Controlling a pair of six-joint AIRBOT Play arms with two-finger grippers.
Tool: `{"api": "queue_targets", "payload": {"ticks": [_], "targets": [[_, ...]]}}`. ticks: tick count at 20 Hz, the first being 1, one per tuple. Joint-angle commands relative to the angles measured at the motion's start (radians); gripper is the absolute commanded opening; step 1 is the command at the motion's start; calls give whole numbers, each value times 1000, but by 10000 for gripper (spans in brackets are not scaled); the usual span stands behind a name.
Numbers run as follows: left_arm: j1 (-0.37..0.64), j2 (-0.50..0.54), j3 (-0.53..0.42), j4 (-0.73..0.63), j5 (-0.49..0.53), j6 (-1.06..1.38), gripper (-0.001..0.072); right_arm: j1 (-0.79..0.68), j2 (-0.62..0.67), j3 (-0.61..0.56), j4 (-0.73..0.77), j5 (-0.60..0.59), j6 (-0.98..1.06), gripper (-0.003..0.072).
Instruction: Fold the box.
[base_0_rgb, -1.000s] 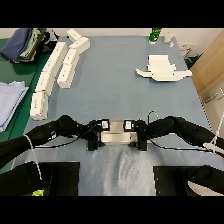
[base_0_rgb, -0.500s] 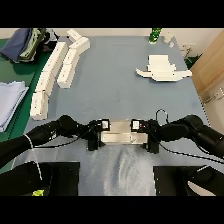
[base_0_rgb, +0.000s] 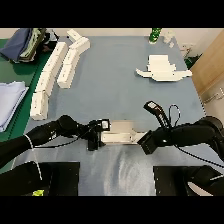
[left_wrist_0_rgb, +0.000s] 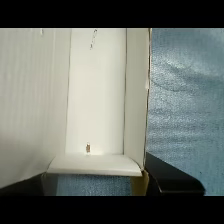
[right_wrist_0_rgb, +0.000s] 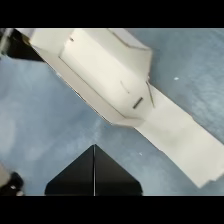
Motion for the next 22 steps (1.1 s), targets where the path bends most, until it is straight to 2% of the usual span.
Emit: {"api": "queue_targets", "payload": {"ticks": [1, 3, 6, 9, 15, 22], "targets": [[0, 0, 0, 0, 0, 0, 448, 20, -82, 26, 154, 218, 78, 3], [0, 0, 0, 0, 0, 0, 448, 20, -190, 94, 153, 265, 60, 3], [0, 0, 0, 0, 0, 0, 448, 20, -367, 228, 138, 265, 8, 3], [0, 0, 0, 0, 0, 0, 448, 19, -506, 314, 124, 264, 0, 3], [0, 0, 0, 0, 0, 0, 448, 19, -679, 325, 124, 263, -43, 3], [0, 0, 0, 0, 0, 0, 448, 26, -753, 325, 125, 263, -52, 3]]}}
